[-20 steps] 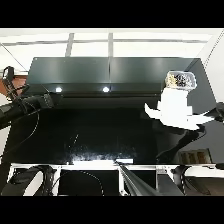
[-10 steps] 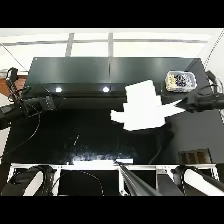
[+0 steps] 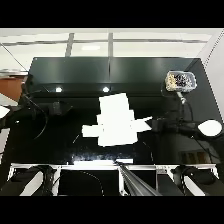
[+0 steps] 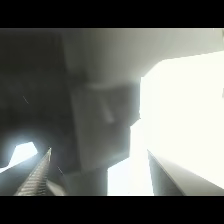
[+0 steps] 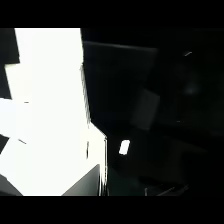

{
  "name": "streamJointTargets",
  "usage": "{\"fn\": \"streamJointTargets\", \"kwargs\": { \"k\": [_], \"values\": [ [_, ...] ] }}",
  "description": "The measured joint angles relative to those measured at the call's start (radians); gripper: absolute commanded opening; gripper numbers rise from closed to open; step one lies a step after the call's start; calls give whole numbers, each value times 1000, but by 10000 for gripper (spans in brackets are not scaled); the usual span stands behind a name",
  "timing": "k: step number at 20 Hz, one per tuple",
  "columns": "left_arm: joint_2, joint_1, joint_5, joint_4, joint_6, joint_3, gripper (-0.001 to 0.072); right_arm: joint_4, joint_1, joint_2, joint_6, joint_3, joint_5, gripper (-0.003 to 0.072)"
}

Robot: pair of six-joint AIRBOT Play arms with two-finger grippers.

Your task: Fold the box and place the chain.

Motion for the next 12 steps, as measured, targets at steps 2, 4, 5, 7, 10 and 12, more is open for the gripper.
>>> {"fn": "streamJointTargets", "kwargs": {
  "k": [2, 4, 5, 7, 10, 12],
  "values": [
    [-106, -9, -42, -67, 57, 10, 700, 2, 58, 13, 14, -25, -62, 49],
    [-218, -37, -116, -124, 139, 31, 700, 5, 89, 19, 29, -37, -97, 49],
    [-269, -58, -129, -138, 170, 47, 700, 6, 99, 21, 32, -42, -106, 49],
    [-360, -110, -147, -158, 229, 84, 700, 7, 111, 24, 35, -47, -110, 49],
    [-467, -192, -127, -154, 282, 146, 700, 9, 119, 26, 40, -50, -111, 49],
    [-524, -231, -142, -161, 300, 183, 700, 8, 122, 26, 40, -51, -111, 49]
  ]
}}
